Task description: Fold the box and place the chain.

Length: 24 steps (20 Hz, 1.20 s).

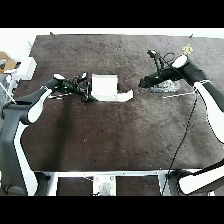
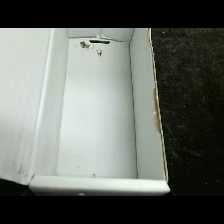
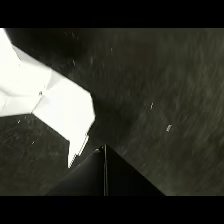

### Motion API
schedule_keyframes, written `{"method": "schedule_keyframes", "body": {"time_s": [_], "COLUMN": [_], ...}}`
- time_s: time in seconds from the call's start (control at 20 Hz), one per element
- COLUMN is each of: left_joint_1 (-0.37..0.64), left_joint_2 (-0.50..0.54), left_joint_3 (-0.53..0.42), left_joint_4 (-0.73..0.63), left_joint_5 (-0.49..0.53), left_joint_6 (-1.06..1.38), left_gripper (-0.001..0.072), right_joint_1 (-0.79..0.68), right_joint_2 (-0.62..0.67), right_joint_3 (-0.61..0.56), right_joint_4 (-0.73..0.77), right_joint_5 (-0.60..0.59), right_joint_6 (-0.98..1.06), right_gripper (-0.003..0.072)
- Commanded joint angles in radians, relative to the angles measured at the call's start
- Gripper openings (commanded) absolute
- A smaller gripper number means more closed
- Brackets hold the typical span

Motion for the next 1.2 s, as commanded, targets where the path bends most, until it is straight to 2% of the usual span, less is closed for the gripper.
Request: {"method": "schedule_keyframes", "body": {"time_s": [0.0,0.1,0.25,0.6,0.65,0.7,0.75,0.9,1.15], "left_joint_1": [0.001,0.001,0.001,0.001,0.001,0.001,0.001,0.001,0.001], "left_joint_2": [-0.001,-0.001,-0.001,-0.001,-0.001,-0.001,-0.001,-0.001,-0.001], "left_joint_3": [0.0,0.0,0.0,0.0,0.0,0.0,0.0,0.0,0.0], "left_joint_4": [0.0,0.0,0.0,0.0,0.0,0.0,0.0,0.0,0.0], "left_joint_5": [0.001,0.001,0.001,0.001,0.001,0.001,0.001,0.001,0.0], "left_joint_6": [0.0,0.0,0.0,0.0,0.0,0.0,0.0,0.0,0.0], "left_gripper": [0.0272,0.0272,0.0272,0.0272,0.0272,0.0272,0.0272,0.0272,0.0272], "right_joint_1": [-0.013,-0.013,-0.01,0.021,0.014,0.007,0.001,0.013,0.078], "right_joint_2": [0.003,-0.013,-0.076,-0.175,-0.174,-0.174,-0.174,-0.174,-0.179], "right_joint_3": [-0.076,-0.121,-0.127,-0.127,-0.126,-0.126,-0.125,-0.124,-0.072], "right_joint_4": [0.019,0.062,0.154,0.508,0.559,0.604,0.639,0.676,0.625], "right_joint_5": [-0.019,-0.049,-0.057,-0.017,-0.008,0.007,0.024,0.026,0.012], "right_joint_6": [0.087,0.085,0.069,-0.141,-0.158,-0.184,-0.2,-0.199,-0.14], "right_gripper": [0.0001,0.0001,0.0001,0.001,0.0207,0.0458,0.0436,0.0455,0.0455]}}
